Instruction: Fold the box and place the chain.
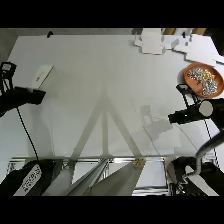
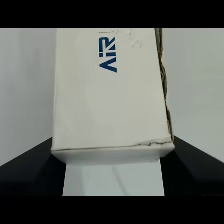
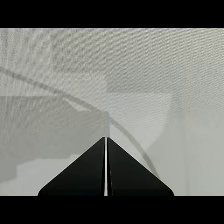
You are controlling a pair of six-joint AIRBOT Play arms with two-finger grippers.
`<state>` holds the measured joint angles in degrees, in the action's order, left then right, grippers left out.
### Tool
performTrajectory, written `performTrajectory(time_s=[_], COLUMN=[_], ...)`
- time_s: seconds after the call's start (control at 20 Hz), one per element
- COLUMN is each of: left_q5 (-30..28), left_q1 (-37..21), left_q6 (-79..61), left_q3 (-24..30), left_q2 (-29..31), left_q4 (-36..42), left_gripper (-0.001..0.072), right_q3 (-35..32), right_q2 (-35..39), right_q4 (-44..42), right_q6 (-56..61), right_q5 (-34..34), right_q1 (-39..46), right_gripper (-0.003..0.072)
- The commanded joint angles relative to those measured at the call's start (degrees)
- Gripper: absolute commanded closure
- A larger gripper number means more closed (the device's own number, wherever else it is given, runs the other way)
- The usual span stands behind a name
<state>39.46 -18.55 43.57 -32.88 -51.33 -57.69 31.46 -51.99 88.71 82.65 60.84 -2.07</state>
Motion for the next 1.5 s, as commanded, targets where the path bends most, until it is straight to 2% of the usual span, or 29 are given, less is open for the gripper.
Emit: performTrajectory(time_s=[0.0, 0.1, 0.15, 0.45, 0.55, 0.65, 1.1, 1.45], left_q5=[7.48, 12.63, 14.38, 17.57, 18.27, 18.73, 22.01, 21.9], left_q1=[-3.23, -3.23, -3.23, -3.15, -3.13, -3.13, -3.13, -3.13], left_q6=[10.95, 10.95, 11.54, 18.67, 18.67, 18.73, 19.69, 19.69], left_q3=[0.02, 0.02, 0.02, 0.02, 0.02, 0.02, 0.02, 0.02], left_q2=[-3.17, -5.2, -5.84, -6.19, -4.63, -1.31, 15.45, 16.74], left_q4=[-9.7, -10.67, -11.21, -15.06, -15.04, -15.04, -15.06, -14.99], left_gripper=[0.0409, 0.0211, 0.0146, 0.0138, 0.0132, 0.0016, 0.0019, 0.0019], right_q3=[-0.02, -0.02, -0.02, -0.02, -0.02, -0.02, -0.02, -0.02], right_q2=[-0.04, -0.04, -0.04, -0.04, -0.04, -0.04, -0.04, -0.04], right_q4=[-0.02, -0.02, -0.02, -0.02, -0.02, -0.02, -0.02, -0.02], right_q6=[0.02, 0.02, 0.02, 0.0, 0.0, 0.0, 0.0, 0.0], right_q5=[0.02, 0.02, 0.02, 0.02, 0.02, 0.02, 0.02, 0.02], right_q1=[0.04, 0.04, 0.04, 0.04, 0.04, 0.04, 0.04, 0.04], right_gripper=[0.0675, 0.0675, 0.0675, 0.0675, 0.0675, 0.0675, 0.0675, 0.0675])
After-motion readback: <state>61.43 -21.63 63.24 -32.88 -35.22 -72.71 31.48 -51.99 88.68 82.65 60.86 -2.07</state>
